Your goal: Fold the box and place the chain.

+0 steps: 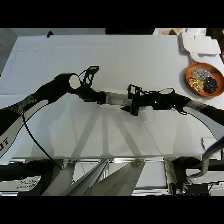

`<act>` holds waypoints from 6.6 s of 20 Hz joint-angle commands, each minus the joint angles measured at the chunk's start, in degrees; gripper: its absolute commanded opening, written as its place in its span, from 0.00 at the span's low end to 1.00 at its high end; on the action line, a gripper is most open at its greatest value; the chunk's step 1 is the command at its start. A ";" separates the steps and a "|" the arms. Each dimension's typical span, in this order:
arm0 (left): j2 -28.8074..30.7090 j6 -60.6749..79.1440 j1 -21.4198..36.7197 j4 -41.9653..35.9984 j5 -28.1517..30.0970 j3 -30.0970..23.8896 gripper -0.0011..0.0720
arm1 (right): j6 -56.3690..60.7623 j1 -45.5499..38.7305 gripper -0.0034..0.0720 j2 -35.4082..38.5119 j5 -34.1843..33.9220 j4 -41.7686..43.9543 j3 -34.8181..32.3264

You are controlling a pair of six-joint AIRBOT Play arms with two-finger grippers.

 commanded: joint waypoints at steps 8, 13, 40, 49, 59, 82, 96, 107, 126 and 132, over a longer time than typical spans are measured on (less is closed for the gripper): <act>0.02 -11.30 -2.29 8.81 2.32 0.04 0.55 | 0.00 0.00 0.70 0.02 0.04 -0.04 0.02; 0.04 -19.26 -4.48 13.57 3.91 0.04 0.56 | 0.00 0.00 0.70 0.02 0.04 -0.04 0.02; -1.11 -24.02 -8.04 20.26 5.09 0.02 0.02 | 0.00 0.00 0.70 0.02 0.04 -0.04 0.02; 1.01 -29.14 -8.00 19.91 4.83 0.02 0.65 | 0.00 0.00 0.70 0.02 0.04 -0.04 0.02; 15.15 -23.89 -7.74 19.85 -7.34 0.02 0.92 | 0.00 0.00 0.70 0.02 0.04 -0.04 0.02; -3.89 111.34 22.23 -27.63 -16.59 -3.04 0.96 | 0.00 0.00 0.70 0.02 0.04 -0.04 0.02; -15.19 77.61 22.45 -18.18 -33.27 17.53 0.89 | 0.00 0.00 0.70 0.02 0.04 -0.04 0.02; -15.34 101.18 16.96 -19.39 -24.96 17.51 0.98 | 0.00 0.00 0.70 0.02 0.04 -0.04 0.02; -11.45 109.87 17.66 -27.02 -25.27 12.87 0.98 | 0.00 0.00 0.70 0.02 0.04 -0.04 0.02; -11.45 109.98 17.66 -26.88 -24.83 7.65 0.98 | 0.00 0.00 0.70 0.02 0.04 -0.04 0.02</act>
